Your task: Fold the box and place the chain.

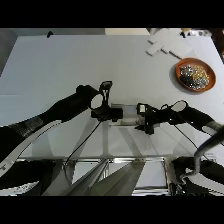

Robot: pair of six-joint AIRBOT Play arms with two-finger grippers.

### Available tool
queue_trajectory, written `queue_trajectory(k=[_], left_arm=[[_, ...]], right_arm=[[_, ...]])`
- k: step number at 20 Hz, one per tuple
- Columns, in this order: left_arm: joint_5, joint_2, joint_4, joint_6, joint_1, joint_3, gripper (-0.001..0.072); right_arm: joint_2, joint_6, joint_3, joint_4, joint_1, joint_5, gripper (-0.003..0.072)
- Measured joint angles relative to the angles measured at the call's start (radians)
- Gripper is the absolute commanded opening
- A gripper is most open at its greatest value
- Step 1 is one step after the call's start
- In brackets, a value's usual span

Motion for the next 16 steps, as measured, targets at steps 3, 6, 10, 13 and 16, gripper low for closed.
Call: queue_trajectory(k=[3, 6, 10, 13, 16], left_arm=[[-0.016, -0.024, 0.007, -0.017, -0.019, 0.002, 0.0392], [-0.031, -0.048, 0.01, -0.036, -0.035, 0.01, 0.0392], [-0.06, -0.079, 0.043, -0.081, -0.05, 0.057, 0.0392], [-0.107, -0.121, 0.06, -0.102, -0.06, 0.113, 0.0392], [-0.165, -0.166, 0.066, -0.114, -0.066, 0.161, 0.0392]], right_arm=[[0.0, 0.0, 0.0, 0.0, 0.0, 0.0, 0.0223], [0.0, 0.0, 0.0, 0.0, 0.0, 0.0, 0.0223], [0.0, 0.0, 0.0, 0.0, 0.0, 0.0, 0.0223], [0.0, 0.0, 0.0, 0.0, 0.0, 0.0, 0.0223], [0.0, 0.0, 0.0, 0.0, 0.0, 0.0, 0.0223]])
